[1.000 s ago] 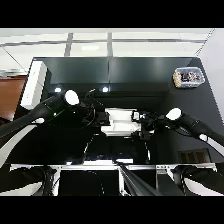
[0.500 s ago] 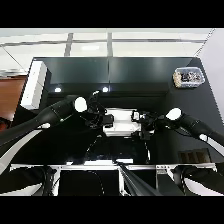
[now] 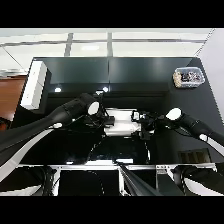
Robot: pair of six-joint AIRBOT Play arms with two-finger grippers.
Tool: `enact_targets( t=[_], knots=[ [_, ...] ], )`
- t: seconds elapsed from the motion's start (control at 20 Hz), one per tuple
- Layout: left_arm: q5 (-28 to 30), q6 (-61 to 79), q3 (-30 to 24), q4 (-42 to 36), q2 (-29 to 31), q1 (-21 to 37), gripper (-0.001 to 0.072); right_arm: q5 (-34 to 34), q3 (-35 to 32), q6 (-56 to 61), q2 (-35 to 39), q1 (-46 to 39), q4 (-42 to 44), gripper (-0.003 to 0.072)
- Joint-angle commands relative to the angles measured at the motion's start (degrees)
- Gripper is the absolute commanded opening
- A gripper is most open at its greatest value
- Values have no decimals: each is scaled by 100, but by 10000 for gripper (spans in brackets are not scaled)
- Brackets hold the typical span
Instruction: Fold the box and place the chain.
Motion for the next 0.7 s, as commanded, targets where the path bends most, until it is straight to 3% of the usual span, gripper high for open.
enact_targets(
  t=[0.0, 0.35, 0.65],
  knots=[
    [-245, -402, 345, 546, -238, -260, 483, 4, -2, 0, -4, 4, 0, 421],
    [-101, -1270, 372, 542, -256, -317, 483, 7, -2, 0, -4, 4, 0, 421],
    [-361, -1294, 376, 455, -455, -514, 483, 9, -2, 0, -4, 4, 0, 421]
  ],
)
